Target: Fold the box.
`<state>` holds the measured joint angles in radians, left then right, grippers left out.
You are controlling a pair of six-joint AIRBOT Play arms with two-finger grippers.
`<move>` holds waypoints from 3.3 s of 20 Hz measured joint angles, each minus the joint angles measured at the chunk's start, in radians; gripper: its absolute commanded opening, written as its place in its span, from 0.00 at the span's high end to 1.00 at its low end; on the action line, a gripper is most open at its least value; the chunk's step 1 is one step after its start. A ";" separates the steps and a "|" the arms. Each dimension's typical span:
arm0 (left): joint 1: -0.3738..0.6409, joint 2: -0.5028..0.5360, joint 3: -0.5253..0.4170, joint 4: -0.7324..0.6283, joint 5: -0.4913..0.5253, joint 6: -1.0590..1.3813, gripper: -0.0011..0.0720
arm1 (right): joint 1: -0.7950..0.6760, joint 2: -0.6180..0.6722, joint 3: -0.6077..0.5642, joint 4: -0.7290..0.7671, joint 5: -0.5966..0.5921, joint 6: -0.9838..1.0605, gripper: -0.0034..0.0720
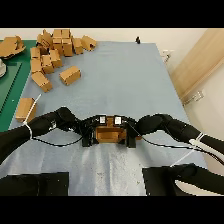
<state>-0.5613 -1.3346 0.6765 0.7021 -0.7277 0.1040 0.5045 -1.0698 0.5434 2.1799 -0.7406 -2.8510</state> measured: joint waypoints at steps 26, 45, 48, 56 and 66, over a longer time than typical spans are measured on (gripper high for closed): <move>0.000 0.000 0.001 0.000 -0.005 0.000 0.69 | -0.118 -0.034 0.245 0.260 -0.244 1.092 0.95; 0.000 0.000 0.001 0.000 -0.005 0.000 0.69 | -0.153 -0.374 0.351 0.257 -0.176 1.023 0.95; 0.000 0.000 0.001 0.000 -0.005 0.000 0.69 | -0.185 -0.292 0.365 0.196 -0.189 1.018 0.95; 0.000 0.000 0.001 0.000 -0.005 0.000 0.69 | -0.183 0.121 0.264 -0.080 -0.431 1.015 0.95; 0.000 0.000 0.001 0.000 -0.005 0.000 0.69 | 0.101 0.519 -0.090 -0.325 -0.219 0.787 0.34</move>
<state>-0.5613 -1.3350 0.6773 0.7025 -0.7330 0.1040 0.6052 -0.5510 0.4534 1.8549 -0.9596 -2.0640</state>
